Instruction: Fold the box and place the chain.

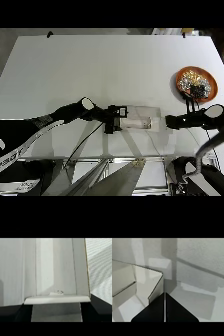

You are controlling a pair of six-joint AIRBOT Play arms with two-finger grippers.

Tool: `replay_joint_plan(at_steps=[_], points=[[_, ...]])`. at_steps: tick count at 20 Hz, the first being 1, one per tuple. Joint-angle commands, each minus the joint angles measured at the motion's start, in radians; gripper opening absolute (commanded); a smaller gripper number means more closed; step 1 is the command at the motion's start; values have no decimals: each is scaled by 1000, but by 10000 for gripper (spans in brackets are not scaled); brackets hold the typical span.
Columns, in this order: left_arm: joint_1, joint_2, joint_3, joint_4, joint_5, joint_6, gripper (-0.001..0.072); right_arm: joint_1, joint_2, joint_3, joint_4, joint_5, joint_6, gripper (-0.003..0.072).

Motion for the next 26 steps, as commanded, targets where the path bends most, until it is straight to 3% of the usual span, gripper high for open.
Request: replay_joint_plan(at_steps=[1,26], points=[[1,0,0,0,0,0,390,-2,-41,0,47,3,-10,16],[1,0,0,0,0,0,390,-1,-58,-37,41,-62,-29,16]])
